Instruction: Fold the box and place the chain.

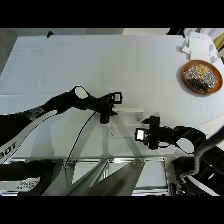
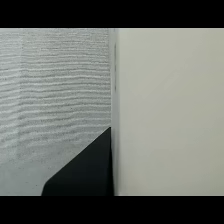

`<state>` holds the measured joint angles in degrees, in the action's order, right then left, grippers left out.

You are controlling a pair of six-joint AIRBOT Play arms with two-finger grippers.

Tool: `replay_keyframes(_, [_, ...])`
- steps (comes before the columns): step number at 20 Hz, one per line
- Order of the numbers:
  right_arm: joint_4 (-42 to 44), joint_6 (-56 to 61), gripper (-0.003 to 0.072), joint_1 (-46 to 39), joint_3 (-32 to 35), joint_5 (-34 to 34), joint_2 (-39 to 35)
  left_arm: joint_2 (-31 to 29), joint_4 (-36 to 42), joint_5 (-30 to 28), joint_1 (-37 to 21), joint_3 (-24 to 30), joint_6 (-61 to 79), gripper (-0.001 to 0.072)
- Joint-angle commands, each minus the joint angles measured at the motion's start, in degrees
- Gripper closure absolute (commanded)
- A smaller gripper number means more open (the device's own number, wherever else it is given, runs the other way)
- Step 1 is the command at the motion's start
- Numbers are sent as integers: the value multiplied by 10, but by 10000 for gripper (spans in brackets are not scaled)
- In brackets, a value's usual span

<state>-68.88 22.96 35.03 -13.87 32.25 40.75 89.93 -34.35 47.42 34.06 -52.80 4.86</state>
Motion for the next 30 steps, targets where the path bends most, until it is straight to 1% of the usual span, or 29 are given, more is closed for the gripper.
replay_keyframes(1, [3,-10,64,-12,-2,-1,1,0,0,0,0,-1,0,699])
replay_keyframes(6, [4,-10,64,-65,-43,3,1,0,0,0,0,-1,0,699])
replay_keyframes(8, [3,-10,64,-73,-50,3,1,0,0,0,0,-1,0,699])
replay_keyframes(9, [3,-11,64,-73,-50,18,1,0,0,0,0,-1,0,699])
replay_keyframes(12, [-4,-40,64,-57,-49,95,-7,0,0,0,0,-1,0,699])
replay_keyframes(13, [-14,-40,64,-44,-45,98,-17,0,0,0,0,-1,0,699])
replay_keyframes(16, [-35,-40,63,19,-12,72,-45,0,0,0,0,-1,0,699])
replay_keyframes(19, [-32,-40,62,53,13,16,-35,0,0,0,0,-1,0,699])
replay_keyframes(23, [-34,-40,62,54,15,-38,7,0,0,0,0,-1,0,699])
replay_keyframes(25, [-31,-40,62,50,14,-67,16,0,0,0,0,-1,0,699])
replay_keyframes(30, [-36,-40,63,-19,-9,-65,15,0,0,0,0,-1,0,699])
